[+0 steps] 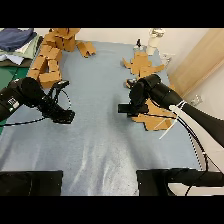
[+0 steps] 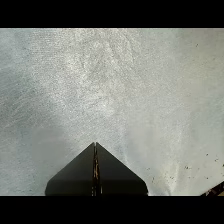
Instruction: Fold the box.
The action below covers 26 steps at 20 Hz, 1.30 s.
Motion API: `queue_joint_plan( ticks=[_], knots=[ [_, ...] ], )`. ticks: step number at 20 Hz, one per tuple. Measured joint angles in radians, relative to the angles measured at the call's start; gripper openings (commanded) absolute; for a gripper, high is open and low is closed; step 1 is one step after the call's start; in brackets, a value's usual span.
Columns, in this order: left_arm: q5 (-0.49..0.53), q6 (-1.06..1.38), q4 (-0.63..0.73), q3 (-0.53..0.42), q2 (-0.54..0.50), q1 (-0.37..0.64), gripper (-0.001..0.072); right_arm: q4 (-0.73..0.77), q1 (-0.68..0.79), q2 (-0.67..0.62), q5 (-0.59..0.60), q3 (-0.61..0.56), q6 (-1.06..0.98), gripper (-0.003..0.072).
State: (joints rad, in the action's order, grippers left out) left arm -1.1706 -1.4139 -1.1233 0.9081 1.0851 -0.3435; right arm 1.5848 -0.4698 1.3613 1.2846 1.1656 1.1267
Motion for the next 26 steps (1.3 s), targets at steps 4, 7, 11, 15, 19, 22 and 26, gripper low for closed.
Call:
queue_joint_plan(
  ticks=[4, 7, 11, 15, 19, 22, 26],
  knots=[
    [0.000, 0.000, 0.000, 0.000, 0.000, 0.000, 0.0013, 0.000, 0.000, 0.000, 0.000, 0.000, 0.000, 0.0004],
    [0.000, 0.000, 0.000, 0.000, 0.000, 0.000, 0.0014, 0.000, 0.000, 0.000, 0.000, 0.000, 0.000, 0.0004],
    [0.000, 0.000, 0.000, 0.000, 0.000, 0.000, 0.0013, 0.000, 0.000, 0.000, 0.000, 0.000, 0.000, 0.0004],
    [0.014, 0.000, 0.001, 0.000, 0.000, 0.000, 0.0013, 0.000, 0.000, 0.000, -0.024, 0.000, 0.000, 0.0004],
    [0.059, 0.000, 0.002, 0.000, 0.000, 0.000, 0.0014, 0.013, 0.000, 0.002, -0.048, 0.002, -0.003, 0.0004],
    [0.088, 0.000, 0.013, 0.000, 0.000, 0.000, 0.0016, -0.093, 0.044, 0.002, -0.010, 0.048, 0.037, 0.0237],
    [0.106, 0.000, 0.026, 0.000, 0.000, 0.000, 0.0103, -0.357, 0.252, 0.003, 0.098, 0.139, 0.148, 0.0486]
  ],
)
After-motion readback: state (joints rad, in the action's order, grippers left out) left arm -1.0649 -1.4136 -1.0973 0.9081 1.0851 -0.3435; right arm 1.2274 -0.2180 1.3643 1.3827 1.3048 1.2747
